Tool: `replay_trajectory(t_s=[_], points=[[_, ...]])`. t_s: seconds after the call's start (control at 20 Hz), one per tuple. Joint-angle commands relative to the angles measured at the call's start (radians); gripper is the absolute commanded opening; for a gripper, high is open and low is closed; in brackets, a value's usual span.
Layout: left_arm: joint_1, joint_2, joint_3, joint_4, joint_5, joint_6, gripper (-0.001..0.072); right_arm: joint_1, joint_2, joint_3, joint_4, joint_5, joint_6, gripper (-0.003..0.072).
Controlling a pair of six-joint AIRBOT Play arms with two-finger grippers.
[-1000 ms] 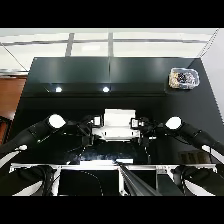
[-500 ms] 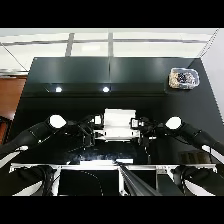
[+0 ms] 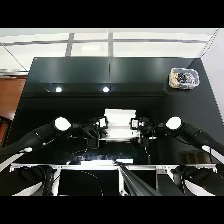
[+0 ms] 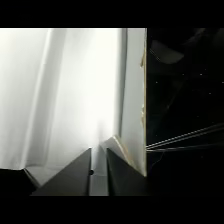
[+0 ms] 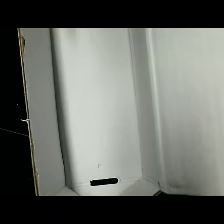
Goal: Fold the box and place the chain.
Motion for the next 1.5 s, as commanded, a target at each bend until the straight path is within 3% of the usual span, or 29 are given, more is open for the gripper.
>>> replay_trajectory(t_s=[0.0,0.05,0.15,0.25,0.4,0.55,0.7,0.85,1.05,1.15,1.25,1.45], points=[[-0.010,-0.001,0.000,-0.005,0.046,-0.003,0.0387,0.001,0.000,0.000,0.002,0.000,0.002,0.0434],[-0.010,-0.001,0.000,-0.005,0.048,-0.005,0.0403,0.001,0.000,0.000,0.002,0.000,0.002,0.0434],[-0.011,-0.001,0.000,-0.005,0.040,-0.005,0.0306,0.001,0.000,0.001,0.002,0.000,0.002,0.0434],[-0.011,0.000,0.000,-0.008,0.029,-0.005,0.0284,0.001,0.000,0.001,0.002,0.000,0.002,0.0435],[0.011,0.036,0.003,-0.002,0.031,-0.005,0.0037,0.001,0.000,0.000,0.002,0.000,0.002,0.0434],[0.110,0.134,0.003,0.026,0.031,-0.121,0.0029,0.001,0.000,0.001,0.002,0.000,0.002,0.0434],[0.275,0.239,0.003,0.163,0.021,-0.512,0.0029,0.001,0.000,0.001,0.002,0.000,0.002,0.0435],[0.506,0.278,0.003,0.284,-0.109,-0.856,0.0029,0.001,0.000,0.001,0.002,0.000,0.002,0.0434],[0.732,0.229,-0.014,0.328,-0.278,-1.181,0.0027,0.001,0.000,0.001,0.002,0.000,0.002,0.0434],[0.758,0.158,-0.014,0.380,-0.380,-1.340,0.0027,0.001,0.000,0.000,0.002,0.000,0.002,0.0434],[0.743,0.066,-0.014,0.339,-0.470,-1.344,0.0027,0.001,0.000,0.000,0.002,0.000,0.002,0.0434],[0.599,-0.096,-0.013,0.284,-0.457,-1.326,0.0027,0.001,0.000,0.000,0.002,0.000,0.002,0.0434]])
